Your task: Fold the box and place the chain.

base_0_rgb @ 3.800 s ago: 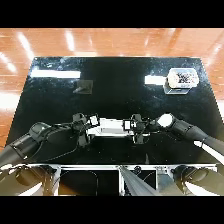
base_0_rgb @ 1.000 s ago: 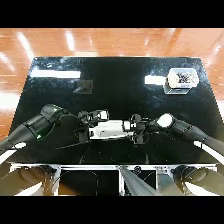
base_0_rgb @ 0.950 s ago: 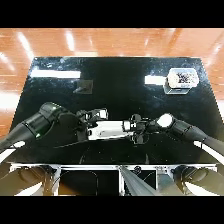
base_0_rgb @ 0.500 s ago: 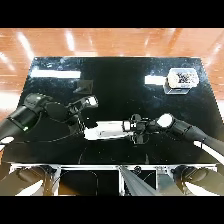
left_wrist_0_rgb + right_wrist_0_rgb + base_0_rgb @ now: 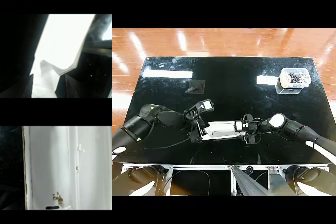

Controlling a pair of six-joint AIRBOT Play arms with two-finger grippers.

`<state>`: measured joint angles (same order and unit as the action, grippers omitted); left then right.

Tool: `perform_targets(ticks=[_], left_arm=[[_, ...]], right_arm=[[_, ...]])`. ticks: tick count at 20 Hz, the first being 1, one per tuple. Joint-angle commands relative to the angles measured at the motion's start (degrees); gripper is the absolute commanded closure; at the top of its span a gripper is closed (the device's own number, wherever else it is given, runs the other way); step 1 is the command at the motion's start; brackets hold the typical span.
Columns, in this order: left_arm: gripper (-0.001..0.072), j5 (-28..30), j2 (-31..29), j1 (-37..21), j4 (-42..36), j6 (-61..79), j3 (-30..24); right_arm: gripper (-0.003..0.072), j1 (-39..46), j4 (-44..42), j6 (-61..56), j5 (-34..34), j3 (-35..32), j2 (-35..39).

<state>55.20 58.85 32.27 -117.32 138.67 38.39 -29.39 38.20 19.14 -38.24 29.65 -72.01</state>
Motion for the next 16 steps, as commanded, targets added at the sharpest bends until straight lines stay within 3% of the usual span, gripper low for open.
perform_targets(ticks=[1,6,16], left_arm=[[0.0197,-3.04,0.94,2.91,-0.11,1.81,-2.14],[0.0196,-4.04,1.75,4.22,6.73,2.78,-2.14],[0.0195,-5.66,2.54,4.33,5.62,2.49,-2.21]], right_arm=[[0.0193,-0.02,-0.04,-0.02,-0.04,-0.02,0.00],[0.0194,-0.02,-0.02,-0.02,-0.04,-0.02,0.00],[0.0194,-0.02,-0.02,-0.02,-0.02,-0.02,0.00]])
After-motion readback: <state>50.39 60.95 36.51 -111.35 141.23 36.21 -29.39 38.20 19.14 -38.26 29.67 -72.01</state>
